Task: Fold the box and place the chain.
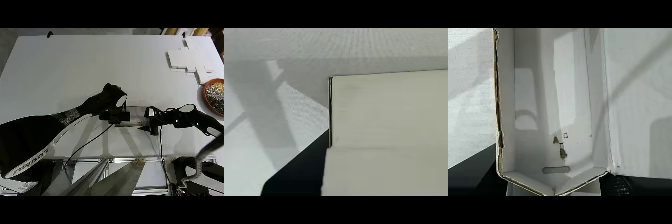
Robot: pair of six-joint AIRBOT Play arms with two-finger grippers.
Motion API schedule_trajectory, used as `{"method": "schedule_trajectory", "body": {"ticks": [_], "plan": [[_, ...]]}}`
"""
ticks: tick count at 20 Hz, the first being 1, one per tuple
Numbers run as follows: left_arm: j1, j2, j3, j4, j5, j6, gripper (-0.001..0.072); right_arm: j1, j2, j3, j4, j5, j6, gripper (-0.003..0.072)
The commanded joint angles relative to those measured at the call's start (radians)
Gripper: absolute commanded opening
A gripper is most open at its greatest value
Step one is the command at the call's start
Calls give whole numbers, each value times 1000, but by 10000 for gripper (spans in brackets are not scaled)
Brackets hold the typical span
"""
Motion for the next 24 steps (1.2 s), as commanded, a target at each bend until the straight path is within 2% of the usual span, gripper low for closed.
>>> {"method": "schedule_trajectory", "body": {"ticks": [1, 2, 6, 7, 8, 9, 12, 13, 15, 16, 17, 20, 24], "plan": [[-2, -6, 0, 2, 6, 1, 68, -1, 0, 0, 0, 0, -1, 386], [-2, -6, 0, 2, 5, 1, 90, -1, 0, 0, 0, 0, -1, 386], [-2, -6, 0, 2, 9, 1, 90, -1, 0, 0, 0, 0, -1, 386], [-2, -6, 0, 2, 10, 1, 79, -1, 0, 0, 0, 0, -1, 386], [-2, -6, 0, 3, 10, 1, 17, -1, 0, 0, 0, 0, -1, 386], [-2, -7, 0, 5, 10, 1, 1, -1, 0, 0, 0, 0, -1, 386], [-2, -8, 0, 7, 12, 2, 8, -1, 0, 0, 0, 0, -1, 386], [-2, -8, 0, 8, 10, 2, 65, -1, 0, 0, 0, 0, -1, 386], [-2, -5, 0, 8, 3, 21, 337, -1, 0, 0, 0, 0, -1, 386], [1, 0, 0, 8, -2, 63, 436, -1, 0, 0, 0, 0, -1, 386], [6, 6, 0, 7, -6, 120, 484, -1, 0, 0, 0, 0, -1, 386], [32, 54, 0, -2, -42, 274, 494, -1, 0, 0, 0, 0, -1, 386], [91, 177, 0, -2, -108, 462, 494, -1, 0, 0, 0, 0, -1, 386]]}}
